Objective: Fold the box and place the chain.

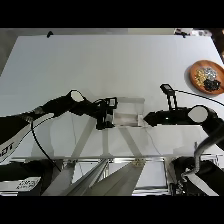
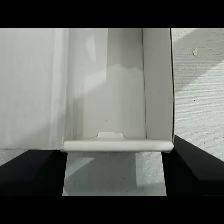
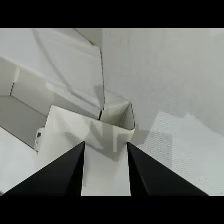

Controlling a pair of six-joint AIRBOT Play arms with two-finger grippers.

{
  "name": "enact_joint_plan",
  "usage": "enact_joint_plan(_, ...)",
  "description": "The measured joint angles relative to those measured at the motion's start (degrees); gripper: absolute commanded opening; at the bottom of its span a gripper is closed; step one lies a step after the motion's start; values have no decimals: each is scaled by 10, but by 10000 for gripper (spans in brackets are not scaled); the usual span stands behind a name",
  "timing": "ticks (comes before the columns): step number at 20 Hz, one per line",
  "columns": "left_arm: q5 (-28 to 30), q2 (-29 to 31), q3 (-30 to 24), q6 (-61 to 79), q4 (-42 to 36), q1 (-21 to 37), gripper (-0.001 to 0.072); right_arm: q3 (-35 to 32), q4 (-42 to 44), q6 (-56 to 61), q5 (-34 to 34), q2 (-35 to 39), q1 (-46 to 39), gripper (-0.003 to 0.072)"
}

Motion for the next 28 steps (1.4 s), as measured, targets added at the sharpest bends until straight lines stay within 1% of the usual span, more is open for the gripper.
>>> enact_joint_plan(2, 0, 0, 0, 0, 0, 0, 492, 0, 2, 0, 10, -1, 0, 348)
enact_joint_plan(4, 0, 0, 0, 0, 0, 0, 492, 0, 3, 2, 22, -5, 1, 351)
enact_joint_plan(5, 0, 0, 0, 0, 0, 0, 492, 0, 4, 3, 26, -7, 2, 376)
enact_joint_plan(6, 0, 0, 0, 0, 0, 0, 492, 0, 9, 3, 28, -10, 5, 433)
enact_joint_plan(8, 0, 0, 0, 0, 0, 0, 492, 0, 21, 3, 26, -12, 14, 435)
enact_joint_plan(12, 0, 0, 0, 0, 0, 0, 492, 0, 28, 7, 15, -14, 27, 432)
enact_joint_plan(14, 0, 0, 0, 0, 0, 0, 492, 0, 22, 12, 12, -14, 34, 393)
enact_joint_plan(17, 0, 0, 0, 0, 0, 0, 492, 1, 10, 35, -2, -15, 54, 395)
enact_joint_plan(19, 0, 0, 0, 0, 0, 0, 492, 6, -8, 63, -17, -18, 68, 396)
enact_joint_plan(23, 0, 0, 0, 0, 0, 0, 492, 27, -64, 138, -28, -37, 100, 395)
enact_joint_plan(25, 0, 0, 0, 0, 0, 0, 492, 40, -88, 174, -30, -53, 120, 377)
enact_joint_plan(27, 0, 0, 0, 0, 0, 0, 492, 57, -110, 207, -28, -71, 138, 332)
enact_joint_plan(28, 0, 0, 0, 0, 0, 0, 492, 66, -121, 224, -24, -80, 145, 324)
